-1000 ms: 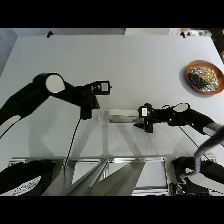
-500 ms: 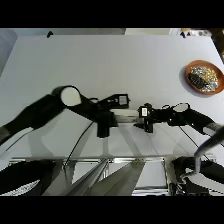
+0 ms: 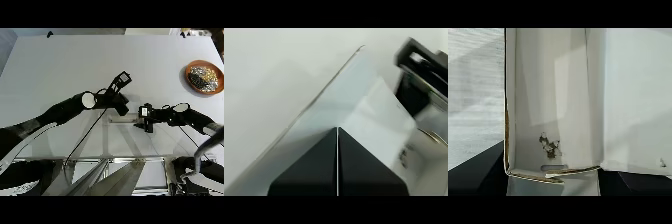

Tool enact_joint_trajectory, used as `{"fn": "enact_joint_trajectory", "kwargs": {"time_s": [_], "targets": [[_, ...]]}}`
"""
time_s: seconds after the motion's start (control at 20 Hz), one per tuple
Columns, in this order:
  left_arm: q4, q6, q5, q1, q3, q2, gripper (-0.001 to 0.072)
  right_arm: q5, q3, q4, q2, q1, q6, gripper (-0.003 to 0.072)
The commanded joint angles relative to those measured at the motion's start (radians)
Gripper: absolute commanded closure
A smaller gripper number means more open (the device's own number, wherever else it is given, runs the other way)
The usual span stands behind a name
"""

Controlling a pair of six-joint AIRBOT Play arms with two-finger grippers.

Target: Fold the box and place the chain.

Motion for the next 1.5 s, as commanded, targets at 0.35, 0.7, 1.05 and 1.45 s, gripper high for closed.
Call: {"fn": "enact_joint_trajectory", "kwargs": {"time_s": [0.35, 0.7, 1.05, 1.45], "targets": [[-0.016, -0.119, 0.113, -0.001, 0.0, -0.05, 0.0706, 0.0, 0.0, -0.002, 0.001, 0.0, -0.002, 0.0369], [0.401, -0.121, -0.224, -0.001, 0.0, 0.169, 0.0707, 0.0, 0.0, -0.002, 0.001, 0.0, -0.002, 0.0369], [0.571, -0.118, -0.595, 0.058, -0.03, 0.172, 0.0705, 0.0, 0.0, -0.002, 0.001, 0.0, -0.002, 0.0369], [0.454, 0.13, -0.447, 0.191, -0.191, 0.175, 0.0703, 0.0, 0.0, -0.002, 0.001, 0.0, -0.002, 0.0369]]}}
